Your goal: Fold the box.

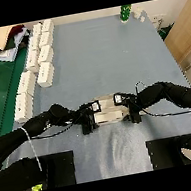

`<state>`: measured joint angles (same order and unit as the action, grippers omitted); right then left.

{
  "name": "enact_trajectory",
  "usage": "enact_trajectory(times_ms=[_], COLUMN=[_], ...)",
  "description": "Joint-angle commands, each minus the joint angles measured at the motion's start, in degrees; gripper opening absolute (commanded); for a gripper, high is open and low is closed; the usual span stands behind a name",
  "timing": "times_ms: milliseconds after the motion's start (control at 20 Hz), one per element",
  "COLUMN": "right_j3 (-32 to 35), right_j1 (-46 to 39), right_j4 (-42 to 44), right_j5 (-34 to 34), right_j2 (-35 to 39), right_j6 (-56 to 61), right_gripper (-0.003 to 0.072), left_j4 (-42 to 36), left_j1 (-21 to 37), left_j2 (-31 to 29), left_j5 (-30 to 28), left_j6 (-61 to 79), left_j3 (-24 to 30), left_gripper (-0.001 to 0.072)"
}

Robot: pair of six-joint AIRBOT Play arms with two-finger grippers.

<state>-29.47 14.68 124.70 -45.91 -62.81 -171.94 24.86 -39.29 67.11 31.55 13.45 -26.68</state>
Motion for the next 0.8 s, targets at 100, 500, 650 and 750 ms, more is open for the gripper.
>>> enact_trajectory(times_ms=[100,500,650,750], right_j3=[0.0,0.0,0.0,0.0], right_j1=[0.0,0.0,0.0,0.0], right_j4=[0.0,0.0,0.0,0.0], right_j5=[0.0,0.0,0.1,0.9], right_j2=[0.0,0.0,0.0,0.0], right_j6=[0.0,0.0,0.0,0.3], right_gripper=[0.0519,0.0519,0.0519,0.0605], left_j4=[0.0,0.0,0.0,0.0], left_j1=[0.0,0.0,0.0,0.0], left_j2=[0.0,0.0,0.0,0.0], left_j5=[0.0,0.0,0.0,0.0], left_j6=[0.0,0.0,0.0,0.0], left_j3=[0.0,0.0,0.0,0.0], left_gripper=[0.0617,0.0617,0.0617,0.0617])
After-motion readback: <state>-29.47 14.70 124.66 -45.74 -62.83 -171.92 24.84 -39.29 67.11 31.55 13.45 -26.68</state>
